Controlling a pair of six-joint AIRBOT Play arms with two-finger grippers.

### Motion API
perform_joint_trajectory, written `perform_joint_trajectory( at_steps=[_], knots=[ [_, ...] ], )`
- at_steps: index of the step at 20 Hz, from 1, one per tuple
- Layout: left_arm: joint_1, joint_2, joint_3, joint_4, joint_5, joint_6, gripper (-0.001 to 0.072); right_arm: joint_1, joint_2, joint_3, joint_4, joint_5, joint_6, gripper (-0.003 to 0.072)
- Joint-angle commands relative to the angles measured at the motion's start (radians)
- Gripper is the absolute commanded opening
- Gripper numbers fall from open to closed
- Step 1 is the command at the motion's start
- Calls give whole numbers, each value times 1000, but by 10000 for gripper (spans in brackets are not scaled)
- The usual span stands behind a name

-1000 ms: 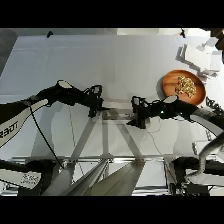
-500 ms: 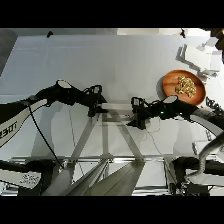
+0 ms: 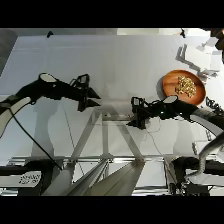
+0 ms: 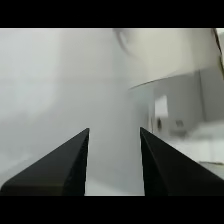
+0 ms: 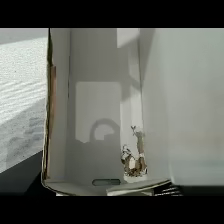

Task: Fold the box and place the chain.

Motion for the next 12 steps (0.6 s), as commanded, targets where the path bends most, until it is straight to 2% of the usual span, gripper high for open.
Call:
perform_joint_trajectory(
  at_steps=[1,2,3,6,10,12],
  knots=[
    [71,82,-1,149,-74,-108,306,0,0,0,0,0,0,515],
    [77,103,-1,179,-99,-150,188,0,0,0,0,0,1,515],
    [76,117,-1,201,-135,-190,30,0,0,0,0,0,1,515],
    [35,126,-6,200,-244,-198,9,0,0,0,0,0,1,515],
    [-109,121,-29,177,-210,-221,8,0,0,0,0,0,1,515],
    [-175,121,-32,113,-165,-221,8,0,0,0,0,0,1,515]
  ],
)
